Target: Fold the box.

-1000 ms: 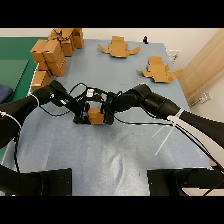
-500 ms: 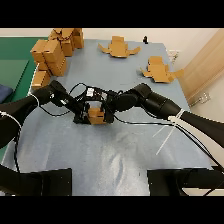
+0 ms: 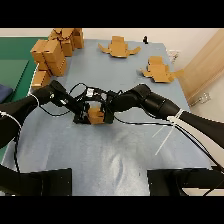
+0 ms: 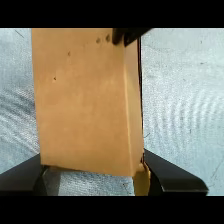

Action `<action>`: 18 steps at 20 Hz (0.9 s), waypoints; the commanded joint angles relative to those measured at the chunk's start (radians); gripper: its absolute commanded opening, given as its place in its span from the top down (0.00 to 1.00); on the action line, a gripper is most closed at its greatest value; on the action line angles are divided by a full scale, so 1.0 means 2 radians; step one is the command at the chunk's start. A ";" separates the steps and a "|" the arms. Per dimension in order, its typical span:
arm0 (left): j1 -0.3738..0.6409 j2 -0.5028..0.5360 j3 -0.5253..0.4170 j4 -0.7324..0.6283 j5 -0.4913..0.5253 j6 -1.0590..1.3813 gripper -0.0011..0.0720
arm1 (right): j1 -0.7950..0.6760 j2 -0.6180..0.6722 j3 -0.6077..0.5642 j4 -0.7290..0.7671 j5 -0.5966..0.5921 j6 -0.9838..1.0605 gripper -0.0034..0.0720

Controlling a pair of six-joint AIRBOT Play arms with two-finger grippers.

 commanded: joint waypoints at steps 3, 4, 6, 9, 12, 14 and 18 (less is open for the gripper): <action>0.000 0.000 0.000 0.000 -0.001 0.000 0.96 | 0.001 -0.007 0.000 0.000 0.021 0.000 0.94; 0.000 0.000 0.000 0.000 -0.001 0.000 0.96 | 0.001 -0.007 0.000 0.000 0.027 0.000 0.94; 0.000 0.000 0.000 0.000 -0.001 0.000 0.96 | 0.002 -0.007 0.000 0.000 0.023 0.000 0.94; 0.000 0.000 0.000 0.000 -0.001 0.000 0.96 | 0.002 -0.007 0.000 0.000 -0.001 0.000 0.94; 0.000 0.000 0.000 0.000 -0.001 0.000 0.96 | 0.002 -0.006 0.000 -0.001 -0.004 0.000 0.94; 0.000 0.000 0.000 0.000 -0.001 0.000 0.96 | 0.002 -0.006 0.000 -0.001 -0.005 0.000 0.94; 0.000 0.000 0.000 0.000 -0.001 0.000 0.96 | 0.002 -0.006 0.000 0.004 -0.034 0.000 0.94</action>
